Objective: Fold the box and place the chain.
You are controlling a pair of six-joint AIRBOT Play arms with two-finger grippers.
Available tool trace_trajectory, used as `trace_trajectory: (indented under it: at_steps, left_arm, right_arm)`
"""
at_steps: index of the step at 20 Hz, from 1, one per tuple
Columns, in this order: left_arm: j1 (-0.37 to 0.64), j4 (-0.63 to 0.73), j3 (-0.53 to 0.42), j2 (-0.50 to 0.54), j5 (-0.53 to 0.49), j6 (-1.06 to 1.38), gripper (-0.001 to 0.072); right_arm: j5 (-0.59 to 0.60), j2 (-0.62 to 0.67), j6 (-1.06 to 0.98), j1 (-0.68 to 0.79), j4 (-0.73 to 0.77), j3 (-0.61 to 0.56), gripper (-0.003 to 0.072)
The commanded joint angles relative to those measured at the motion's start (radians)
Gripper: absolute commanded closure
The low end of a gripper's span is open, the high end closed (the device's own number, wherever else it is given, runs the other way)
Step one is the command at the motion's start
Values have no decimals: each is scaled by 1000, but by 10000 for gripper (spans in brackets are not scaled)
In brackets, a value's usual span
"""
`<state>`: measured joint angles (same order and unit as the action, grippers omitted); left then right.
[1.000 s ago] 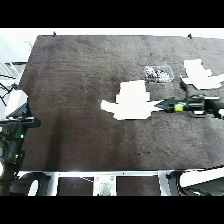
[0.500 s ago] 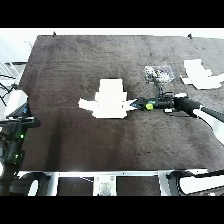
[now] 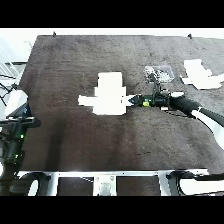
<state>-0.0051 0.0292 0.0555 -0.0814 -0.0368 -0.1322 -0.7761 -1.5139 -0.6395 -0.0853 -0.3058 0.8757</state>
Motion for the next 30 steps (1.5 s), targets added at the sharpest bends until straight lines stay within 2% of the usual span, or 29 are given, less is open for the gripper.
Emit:
trace_trajectory:
  at_steps: [1,2,5,7,9,11,15,18,20,23,26,30]
  left_arm:
    - [1,-1,1,0,16,3,-10]
    - [1,-4,2,0,30,19,56]
    - [1,-23,9,0,146,131,52]
    - [1,-23,13,-25,179,137,52]
    - [1,-29,50,-112,201,142,52]
    - [1,-43,130,-248,252,142,52]
    - [1,-53,364,-619,361,141,52]
    - [1,-53,549,-869,502,121,55]
    - [1,-78,678,-1021,591,68,82]
    - [1,-294,897,-1228,743,-169,82]
    - [1,-518,1160,-1423,945,-415,83]
    - [0,-607,1477,-1639,1182,-567,84]
  right_arm:
    - [64,12,34,-13,-2,-24,670]
    - [70,14,68,-13,24,-34,669]
    - [89,16,148,-13,89,-48,669]
    - [89,16,172,-13,89,-48,669]
    - [117,16,174,-13,89,-48,669]
    - [122,16,181,-14,89,-48,669]
    - [135,16,207,-27,89,-48,669]
    - [142,16,214,-34,89,-48,669]
    - [142,15,214,-37,90,-49,669]
    - [152,16,215,-46,93,-49,668]
    - [153,15,215,-47,93,-49,668]
    - [153,15,214,-47,93,-50,667]
